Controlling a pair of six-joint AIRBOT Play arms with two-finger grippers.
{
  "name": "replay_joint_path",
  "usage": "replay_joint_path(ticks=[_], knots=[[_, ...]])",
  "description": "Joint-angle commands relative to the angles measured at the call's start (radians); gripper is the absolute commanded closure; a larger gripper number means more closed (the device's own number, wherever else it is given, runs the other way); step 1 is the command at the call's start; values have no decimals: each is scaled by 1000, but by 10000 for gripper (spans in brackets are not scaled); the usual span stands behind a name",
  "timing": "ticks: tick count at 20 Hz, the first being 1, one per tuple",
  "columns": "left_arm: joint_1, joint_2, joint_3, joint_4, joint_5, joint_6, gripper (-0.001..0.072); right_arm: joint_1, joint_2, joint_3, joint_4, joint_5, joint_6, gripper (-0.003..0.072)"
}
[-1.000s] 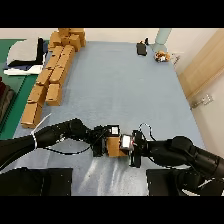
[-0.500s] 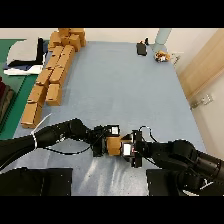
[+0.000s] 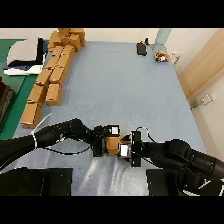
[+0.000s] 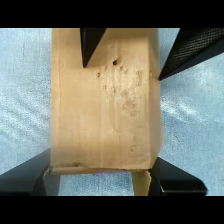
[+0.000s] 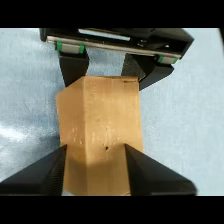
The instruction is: Fold the box.
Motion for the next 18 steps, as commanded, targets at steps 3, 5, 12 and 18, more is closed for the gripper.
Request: replay_joint_path(ticks=[3, 5, 12, 18], knots=[[0, 0, 0, 0, 0, 0, 187, 1, -5, 21, -86, -8, 1, 245], [0, 0, 0, 0, 0, 0, 187, 5, -5, 29, -89, -9, 1, 245], [0, 0, 0, 0, 0, 0, 186, 10, 42, 30, -89, -20, 1, 244], [0, 0, 0, 0, 0, 0, 186, 10, 89, 30, -89, -23, 1, 309]])
